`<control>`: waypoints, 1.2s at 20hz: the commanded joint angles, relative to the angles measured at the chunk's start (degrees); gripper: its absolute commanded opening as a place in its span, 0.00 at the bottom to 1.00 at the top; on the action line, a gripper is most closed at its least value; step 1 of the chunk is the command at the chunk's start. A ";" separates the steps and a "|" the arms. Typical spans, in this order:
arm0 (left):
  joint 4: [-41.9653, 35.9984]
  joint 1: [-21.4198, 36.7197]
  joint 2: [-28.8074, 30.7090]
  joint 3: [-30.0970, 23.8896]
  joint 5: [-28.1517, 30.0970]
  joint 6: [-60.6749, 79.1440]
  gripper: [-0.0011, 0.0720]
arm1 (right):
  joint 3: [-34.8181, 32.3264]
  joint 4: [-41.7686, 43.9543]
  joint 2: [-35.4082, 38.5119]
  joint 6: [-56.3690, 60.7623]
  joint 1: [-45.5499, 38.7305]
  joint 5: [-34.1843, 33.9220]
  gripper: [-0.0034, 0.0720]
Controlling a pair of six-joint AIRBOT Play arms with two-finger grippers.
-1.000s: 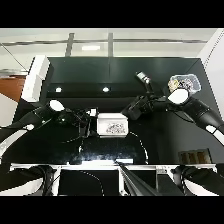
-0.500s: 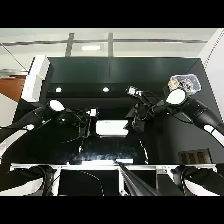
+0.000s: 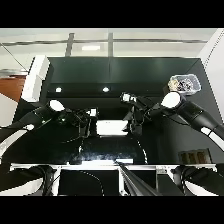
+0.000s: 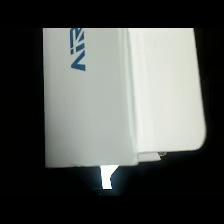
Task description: Fold the box and place the chain.
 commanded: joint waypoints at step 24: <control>0.02 -0.04 -0.04 -0.02 -0.04 0.04 0.86 | 0.00 -7.91 0.04 2.86 3.23 -1.92 0.41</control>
